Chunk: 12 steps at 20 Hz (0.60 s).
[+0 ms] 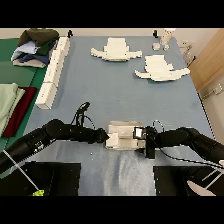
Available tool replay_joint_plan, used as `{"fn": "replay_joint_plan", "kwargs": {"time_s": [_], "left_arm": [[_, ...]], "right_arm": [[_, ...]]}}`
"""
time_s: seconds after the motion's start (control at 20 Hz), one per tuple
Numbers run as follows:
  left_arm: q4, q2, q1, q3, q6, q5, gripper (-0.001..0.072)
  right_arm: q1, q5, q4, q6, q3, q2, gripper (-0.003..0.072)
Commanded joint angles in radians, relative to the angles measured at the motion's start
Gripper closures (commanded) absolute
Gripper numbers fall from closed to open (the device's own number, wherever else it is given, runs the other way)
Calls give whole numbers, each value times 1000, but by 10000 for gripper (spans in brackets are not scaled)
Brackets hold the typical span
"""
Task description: Fold the box.
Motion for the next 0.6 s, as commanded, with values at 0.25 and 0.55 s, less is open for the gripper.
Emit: {"fn": "replay_joint_plan", "kwargs": {"time_s": [0.25,0.55], "left_arm": [[575,-97,-263,183,-646,-60,409],[647,-285,-351,341,-792,-225,409]], "right_arm": [[1,0,0,0,-1,-1,281],[1,0,0,0,-1,-1,280]]}}
